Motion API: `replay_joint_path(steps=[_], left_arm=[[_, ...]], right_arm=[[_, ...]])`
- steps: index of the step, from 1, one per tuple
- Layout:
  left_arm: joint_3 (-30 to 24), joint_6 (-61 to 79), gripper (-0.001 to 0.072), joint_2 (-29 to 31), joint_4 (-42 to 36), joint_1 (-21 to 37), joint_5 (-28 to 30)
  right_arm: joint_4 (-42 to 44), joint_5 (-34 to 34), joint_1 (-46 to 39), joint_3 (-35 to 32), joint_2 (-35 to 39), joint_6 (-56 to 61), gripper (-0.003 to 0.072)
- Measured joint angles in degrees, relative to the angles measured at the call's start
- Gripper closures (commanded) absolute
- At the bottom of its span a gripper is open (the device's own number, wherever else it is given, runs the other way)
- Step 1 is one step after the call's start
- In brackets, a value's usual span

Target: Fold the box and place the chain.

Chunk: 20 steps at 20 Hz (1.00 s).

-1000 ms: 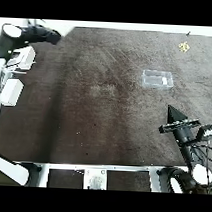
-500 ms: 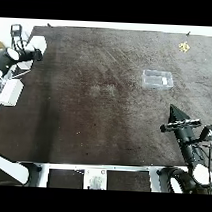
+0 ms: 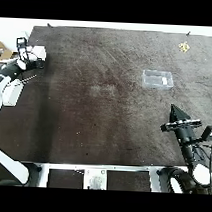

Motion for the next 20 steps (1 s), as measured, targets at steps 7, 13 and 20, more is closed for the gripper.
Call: replay_joint_path(steps=[7, 13, 20], left_arm=[[0.00, 0.44, 0.0697, -2.16, -0.46, 0.00, 3.45], [0.07, 3.13, 0.0697, -3.91, -1.53, -0.26, 5.38], [0.07, 4.98, -0.0003, -4.20, -1.60, -0.31, 8.04]], right_arm=[[0.00, -0.04, 0.00, 0.00, 0.00, 0.31, 0.0682], [0.00, -0.07, 0.00, 0.00, 0.00, 0.35, 0.0682], [0.02, -0.22, 0.00, 0.00, 0.00, 0.37, 0.0682]])
